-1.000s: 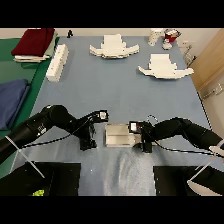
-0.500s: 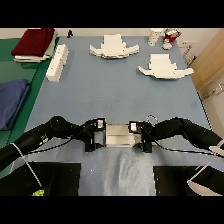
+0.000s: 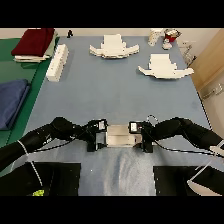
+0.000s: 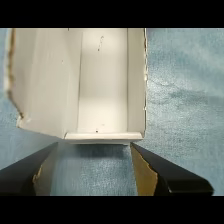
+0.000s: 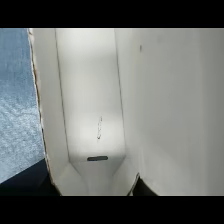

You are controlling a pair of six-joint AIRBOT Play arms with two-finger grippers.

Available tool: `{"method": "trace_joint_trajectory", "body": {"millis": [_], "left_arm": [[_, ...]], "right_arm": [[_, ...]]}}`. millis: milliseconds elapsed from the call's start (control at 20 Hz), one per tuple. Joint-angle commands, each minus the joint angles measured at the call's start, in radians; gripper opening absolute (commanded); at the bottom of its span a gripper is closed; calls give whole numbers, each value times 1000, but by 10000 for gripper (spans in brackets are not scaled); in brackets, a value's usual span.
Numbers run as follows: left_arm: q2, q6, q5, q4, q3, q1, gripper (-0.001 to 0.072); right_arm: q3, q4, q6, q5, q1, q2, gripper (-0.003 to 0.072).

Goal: Fold the box.

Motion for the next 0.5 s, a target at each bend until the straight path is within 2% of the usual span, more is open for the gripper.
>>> {"method": "trace_joint_trajectory", "body": {"millis": [0,250,450], "left_arm": [[-4,28,1,-18,-1,-10,701],[-4,0,0,56,-1,2,701],[24,0,-3,59,-1,17,701]], "right_arm": [[-1,1,1,0,0,-1,442],[-1,1,1,0,0,-1,442],[-1,1,1,0,0,-1,442]]}}
